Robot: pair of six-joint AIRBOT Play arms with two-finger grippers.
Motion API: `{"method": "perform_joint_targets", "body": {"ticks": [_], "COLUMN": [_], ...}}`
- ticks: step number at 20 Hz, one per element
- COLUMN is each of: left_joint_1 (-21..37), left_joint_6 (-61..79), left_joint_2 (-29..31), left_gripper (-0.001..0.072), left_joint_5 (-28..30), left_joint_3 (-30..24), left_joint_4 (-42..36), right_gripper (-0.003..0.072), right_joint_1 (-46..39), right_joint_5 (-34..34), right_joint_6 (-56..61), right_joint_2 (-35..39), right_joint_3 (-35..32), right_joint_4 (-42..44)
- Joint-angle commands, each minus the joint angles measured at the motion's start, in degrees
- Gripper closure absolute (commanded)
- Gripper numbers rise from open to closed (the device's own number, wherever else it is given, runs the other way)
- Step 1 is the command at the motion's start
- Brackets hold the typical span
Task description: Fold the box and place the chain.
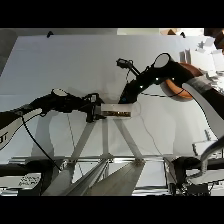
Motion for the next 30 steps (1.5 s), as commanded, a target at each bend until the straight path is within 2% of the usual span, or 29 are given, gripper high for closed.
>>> {"method": "perform_joint_targets", "body": {"ticks": [1, 8, 11, 12, 14, 16, 18, 21, 24, 27, 28, 29, 30], "left_joint_1": [0.0, 0.0, 0.0, 0.0, 0.0, 0.0, 0.0, 0.0, 0.0, 0.0, 0.0, 0.0, 0.0], "left_joint_6": [0.0, 0.0, 0.0, 0.0, 0.0, 0.0, 0.0, 0.0, 0.0, 0.0, 0.0, 0.0, 0.0], "left_joint_2": [0.0, 0.0, 0.0, 0.0, 0.0, 0.0, 0.0, 0.0, 0.0, 0.0, 0.0, 0.0, 0.0], "left_gripper": [0.0318, 0.0318, 0.0318, 0.0318, 0.0318, 0.0318, 0.0318, 0.0318, 0.0318, 0.0318, 0.0318, 0.0318, 0.0318], "left_joint_5": [0.0, 0.0, 0.0, 0.0, 0.0, 0.0, 0.0, 0.0, 0.0, 0.0, 0.0, 0.0, 0.0], "left_joint_3": [0.0, 0.0, 0.0, 0.0, 0.0, 0.0, 0.0, 0.0, 0.0, 0.0, 0.0, 0.0, 0.0], "left_joint_4": [0.0, 0.0, 0.0, 0.0, 0.0, 0.0, 0.0, 0.0, 0.0, 0.0, 0.0, 0.0, 0.0], "right_gripper": [0.0286, 0.0287, 0.0288, 0.0293, 0.0348, 0.035, 0.0431, 0.0502, 0.051, 0.0503, 0.043, 0.0313, 0.0269], "right_joint_1": [2.0, 7.7, 9.1, 9.5, 9.8, 9.8, 9.8, 9.8, 10.1, 10.6, 10.7, 10.7, 10.7], "right_joint_5": [-6.9, -22.7, -23.6, -25.4, -29.6, -32.3, -32.6, -30.6, -30.5, -30.4, -30.5, -30.5, -30.6], "right_joint_6": [-9.1, -17.4, -18.8, -18.9, -18.9, -18.9, -18.9, -18.9, -18.9, -18.8, -18.6, -18.6, -18.6], "right_joint_2": [3.7, 16.0, 16.7, 16.7, 16.7, 16.7, 16.7, 16.7, 16.7, 16.7, 16.7, 16.7, 16.7], "right_joint_3": [-4.8, -16.4, -19.9, -21.1, -22.8, -22.9, -22.9, -23.0, -23.9, -25.6, -26.0, -26.2, -26.2], "right_joint_4": [0.1, 0.1, 0.0, 0.0, -0.4, -0.6, -1.2, -2.0, -2.1, -1.4, -1.4, -1.4, -1.4]}}
